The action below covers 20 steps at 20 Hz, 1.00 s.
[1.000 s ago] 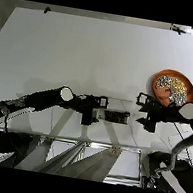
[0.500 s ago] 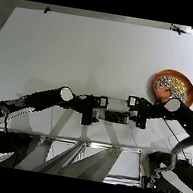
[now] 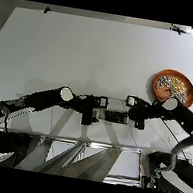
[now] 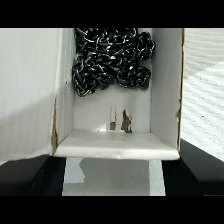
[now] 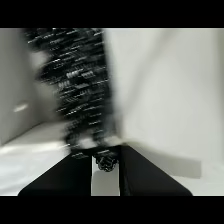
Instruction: Fold the box and place the chain.
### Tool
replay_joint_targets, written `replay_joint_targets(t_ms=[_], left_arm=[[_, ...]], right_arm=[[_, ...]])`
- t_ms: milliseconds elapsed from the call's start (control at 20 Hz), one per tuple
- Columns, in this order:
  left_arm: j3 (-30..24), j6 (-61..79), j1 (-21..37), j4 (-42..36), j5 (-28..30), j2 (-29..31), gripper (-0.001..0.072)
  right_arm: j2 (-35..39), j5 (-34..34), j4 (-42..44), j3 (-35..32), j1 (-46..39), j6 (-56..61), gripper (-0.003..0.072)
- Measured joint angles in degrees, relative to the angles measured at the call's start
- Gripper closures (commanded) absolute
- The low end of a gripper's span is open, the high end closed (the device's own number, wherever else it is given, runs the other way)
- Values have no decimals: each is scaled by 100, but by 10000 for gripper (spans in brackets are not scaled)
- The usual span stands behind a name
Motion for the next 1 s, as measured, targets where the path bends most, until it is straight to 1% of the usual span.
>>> replay_joint_targets(t_ms=[200,350,450,550,700,800,900,950,1000], left_arm=[[0,0,0,0,2,0,376],[0,2,0,0,0,0,376],[0,0,0,0,2,0,376],[0,0,0,0,0,0,376],[0,0,0,0,0,0,376],[0,0,0,0,0,0,376],[0,0,0,0,0,0,376],[0,2,0,-2,0,0,376],[0,2,0,-2,2,0,376]], right_arm=[[577,55,-629,0,-2,643,674],[1263,149,-1051,0,-2,1139,674],[1788,317,-1097,-2,-2,1462,674],[2229,555,-824,-2,-2,1858,674],[2490,820,-96,-4,57,2380,674],[2435,831,389,-4,245,2599,674],[2210,723,772,-4,538,2730,673],[2055,664,898,-4,682,2752,660],[1862,599,1014,-2,820,2785,598]])
